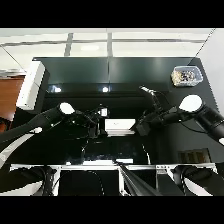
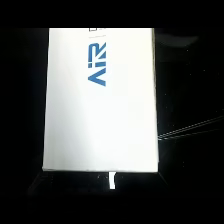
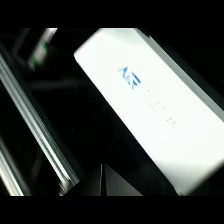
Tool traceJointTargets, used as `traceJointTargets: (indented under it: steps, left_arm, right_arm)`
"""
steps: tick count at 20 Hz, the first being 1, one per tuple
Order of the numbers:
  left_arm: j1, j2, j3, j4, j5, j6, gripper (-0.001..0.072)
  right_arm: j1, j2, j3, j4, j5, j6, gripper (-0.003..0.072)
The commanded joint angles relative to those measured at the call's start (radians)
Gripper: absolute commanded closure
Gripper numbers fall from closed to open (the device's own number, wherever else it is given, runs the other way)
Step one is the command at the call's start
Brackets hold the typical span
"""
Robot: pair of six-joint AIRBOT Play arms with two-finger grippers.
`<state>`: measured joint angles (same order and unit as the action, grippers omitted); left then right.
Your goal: Fold the box and place the chain.
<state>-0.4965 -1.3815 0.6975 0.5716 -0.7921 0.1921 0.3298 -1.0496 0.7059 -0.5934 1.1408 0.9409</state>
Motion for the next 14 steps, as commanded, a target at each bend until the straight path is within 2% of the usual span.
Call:
traceJointTargets:
  steps: [1,4,7,10,14]
  left_arm:
    - [0.000,0.000,0.000,0.000,0.000,0.001,0.0247]
    - [0.000,0.000,0.000,0.000,0.000,0.001,0.0247]
    - [0.000,0.000,0.000,0.000,0.000,0.001,0.0247]
    - [0.000,0.000,0.000,0.000,0.000,0.001,0.0247]
    - [0.000,0.000,0.000,0.000,0.002,0.001,0.0247]
  right_arm:
    - [-0.003,-0.046,-0.084,0.273,-0.150,0.078,0.0673]
    - [-0.003,-0.116,-0.085,0.236,-0.200,0.081,0.0673]
    - [-0.003,-0.179,-0.085,0.142,-0.177,0.130,0.0673]
    - [-0.003,-0.196,-0.085,0.072,-0.184,0.161,0.0674]
    - [-0.003,-0.196,-0.085,0.061,-0.184,0.162,0.0673]
